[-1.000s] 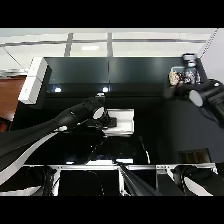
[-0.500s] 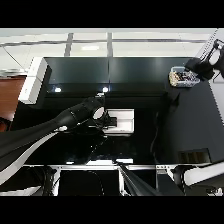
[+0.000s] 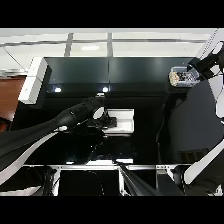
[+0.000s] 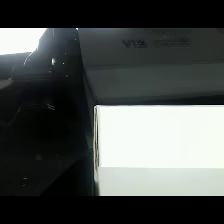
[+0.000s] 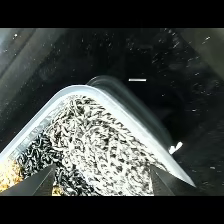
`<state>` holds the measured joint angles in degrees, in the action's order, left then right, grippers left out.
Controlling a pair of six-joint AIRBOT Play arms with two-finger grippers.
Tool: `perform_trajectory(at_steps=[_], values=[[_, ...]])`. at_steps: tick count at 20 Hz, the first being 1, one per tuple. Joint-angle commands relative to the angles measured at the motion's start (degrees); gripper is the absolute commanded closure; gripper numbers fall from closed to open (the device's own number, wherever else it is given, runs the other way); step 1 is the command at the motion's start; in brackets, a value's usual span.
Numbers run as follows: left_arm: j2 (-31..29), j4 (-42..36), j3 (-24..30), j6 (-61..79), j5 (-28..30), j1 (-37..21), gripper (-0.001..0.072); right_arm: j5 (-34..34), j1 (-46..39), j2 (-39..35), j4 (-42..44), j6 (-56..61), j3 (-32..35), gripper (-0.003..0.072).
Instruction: Fold the box and place the chain.
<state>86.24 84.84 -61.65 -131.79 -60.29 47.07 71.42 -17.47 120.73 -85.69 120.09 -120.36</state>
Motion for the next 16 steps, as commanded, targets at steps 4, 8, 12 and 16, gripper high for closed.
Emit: perform_trajectory(at_steps=[4,8,12,16], values=[[0.0,-0.04,-0.02,0.02,-0.59,-0.02,0.0681,-0.09,-0.13,2.6,1.22,0.87,-0.15,0.027],[0.0,-0.07,-0.02,0.0,-0.2,-0.02,0.0681,0.63,-0.31,1.01,0.98,-2.93,-0.2,0.067],[0.0,-0.04,-0.02,0.02,-0.2,-0.04,0.0681,-1.29,-0.11,-6.91,-0.26,-15.17,-0.2,0.0671],[0.0,-0.07,-0.02,0.02,-0.17,-0.09,0.0681,0.94,1.05,-20.76,0.39,-27.54,0.35,0.067]])
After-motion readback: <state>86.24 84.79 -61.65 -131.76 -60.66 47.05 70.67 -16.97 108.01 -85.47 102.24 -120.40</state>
